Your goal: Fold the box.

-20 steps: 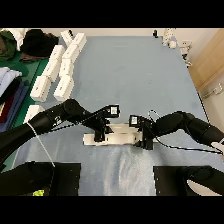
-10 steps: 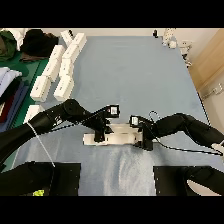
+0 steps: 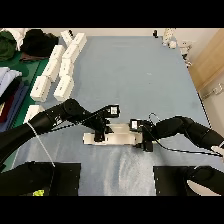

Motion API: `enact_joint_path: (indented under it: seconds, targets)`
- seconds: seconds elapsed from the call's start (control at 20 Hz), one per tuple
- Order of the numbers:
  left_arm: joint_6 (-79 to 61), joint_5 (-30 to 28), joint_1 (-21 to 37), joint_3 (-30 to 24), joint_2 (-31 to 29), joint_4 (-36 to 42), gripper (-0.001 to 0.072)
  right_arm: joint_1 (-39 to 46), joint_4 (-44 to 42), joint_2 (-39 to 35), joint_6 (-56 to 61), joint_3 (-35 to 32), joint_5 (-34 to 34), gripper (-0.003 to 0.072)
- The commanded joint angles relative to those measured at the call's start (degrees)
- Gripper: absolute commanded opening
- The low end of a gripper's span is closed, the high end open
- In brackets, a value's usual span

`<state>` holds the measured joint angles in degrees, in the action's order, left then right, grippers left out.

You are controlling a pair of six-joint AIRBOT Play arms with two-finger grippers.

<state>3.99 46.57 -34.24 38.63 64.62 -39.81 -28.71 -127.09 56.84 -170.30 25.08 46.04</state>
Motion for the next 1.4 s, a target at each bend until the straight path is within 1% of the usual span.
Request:
enact_joint_path:
  seconds: [0.0,0.05,0.1,0.15,0.2,0.25,0.35,0.6,0.65,0.7,0.85,1.0,1.2,1.25,1.35]
  targets:
    - [0.0,0.0,0.0,0.0,0.0,0.0,0.0018,-0.3,-0.1,0.1,-0.4,0.0,-0.6,0.0636]
    - [0.0,0.0,0.0,0.0,0.0,0.0,0.0018,-0.3,0.0,0.1,-0.4,0.0,-0.5,0.0620]
    - [0.0,0.0,0.0,0.0,0.0,0.0,0.0019,-0.3,0.0,0.1,-0.3,0.0,-0.3,0.0508]
    - [0.0,0.0,0.0,0.0,0.0,0.0,0.0018,-0.3,0.0,0.2,-0.4,0.0,-0.3,0.0478]
    - [0.0,0.0,0.0,0.0,0.0,0.0,0.0018,-0.3,0.2,0.2,-0.4,0.0,-0.3,0.0478]
    - [0.0,0.0,0.0,0.0,0.0,0.0,0.0018,-0.3,0.3,0.2,-0.3,0.0,-0.3,0.0487]
    - [0.0,0.0,0.0,0.0,0.0,0.0,0.0018,-0.2,0.5,0.2,-0.3,0.0,-0.6,0.0602]
    - [0.0,0.0,0.0,0.0,0.0,0.0,0.0018,-0.2,0.4,-2.1,2.1,-0.1,-0.2,0.0603]
    - [0.0,0.0,0.0,0.0,0.0,0.0,0.0018,-0.2,0.4,-2.3,2.3,-0.1,0.1,0.0613]
    - [0.0,0.0,0.0,0.0,0.0,0.0,0.0018,-0.2,0.3,-2.3,2.4,-0.3,-0.2,0.0666]
    - [0.0,0.0,0.0,0.0,0.0,0.0,0.0019,-0.2,-0.5,-2.4,2.3,-1.7,-1.0,0.0670]
    - [0.0,0.0,0.0,0.0,0.0,0.0,0.0018,-0.2,-1.1,-2.6,2.3,-3.0,-3.4,0.0670]
    - [0.0,0.0,0.0,0.0,0.0,0.0,0.0018,-0.2,-1.3,-2.6,1.7,-3.0,-3.6,0.0668]
    - [0.0,0.0,0.0,0.0,0.0,0.0,0.0018,-0.2,-1.3,-2.6,1.5,-3.0,-3.6,0.0653]
    - [0.0,0.0,0.0,0.0,0.0,0.0,0.0019,-0.2,-1.5,-2.6,0.7,-3.0,-3.6,0.0652]
